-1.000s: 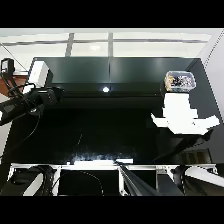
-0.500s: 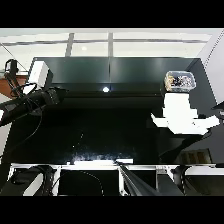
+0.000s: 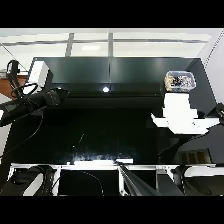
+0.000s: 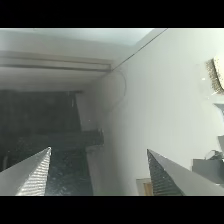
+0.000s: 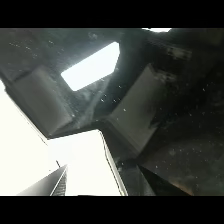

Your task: Fold the box and place the chain.

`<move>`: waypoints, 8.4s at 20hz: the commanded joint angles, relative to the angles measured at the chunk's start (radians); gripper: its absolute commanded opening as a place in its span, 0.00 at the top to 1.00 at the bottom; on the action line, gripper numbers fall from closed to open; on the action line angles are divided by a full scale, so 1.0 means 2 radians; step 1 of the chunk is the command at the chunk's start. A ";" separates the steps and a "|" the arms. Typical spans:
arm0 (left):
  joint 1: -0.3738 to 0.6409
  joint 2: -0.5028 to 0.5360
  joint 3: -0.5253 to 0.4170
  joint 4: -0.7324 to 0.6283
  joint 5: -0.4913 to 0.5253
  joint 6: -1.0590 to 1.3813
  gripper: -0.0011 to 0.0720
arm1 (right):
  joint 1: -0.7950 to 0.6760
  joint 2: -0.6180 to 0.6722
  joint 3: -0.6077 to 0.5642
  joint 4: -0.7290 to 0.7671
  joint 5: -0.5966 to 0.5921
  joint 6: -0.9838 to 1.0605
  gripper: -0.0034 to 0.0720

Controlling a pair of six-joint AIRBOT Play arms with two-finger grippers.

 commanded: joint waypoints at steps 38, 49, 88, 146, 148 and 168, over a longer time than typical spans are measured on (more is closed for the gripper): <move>-0.050 -0.362 0.067 -0.209 -0.186 0.261 0.05 | 0.507 0.497 -0.459 0.275 -0.341 -0.067 0.89; -0.097 -0.486 0.114 -0.242 -0.343 0.394 0.05 | 0.507 0.497 -0.459 0.286 -0.341 -0.066 0.89; -0.252 -0.339 0.123 0.001 -0.064 0.595 0.94 | 0.436 0.441 -0.422 0.228 -0.232 -0.511 0.03; -0.286 -0.347 0.136 0.068 -0.097 0.528 0.94 | 0.658 0.355 -0.402 0.161 -0.428 -0.476 0.03; -0.286 -0.347 0.136 0.068 -0.097 0.528 0.94 | 0.658 0.355 -0.402 0.178 -0.428 -0.479 0.03; -0.286 -0.347 0.136 0.068 -0.095 0.528 0.94 | 0.614 0.264 -0.403 0.370 -0.350 -0.669 0.03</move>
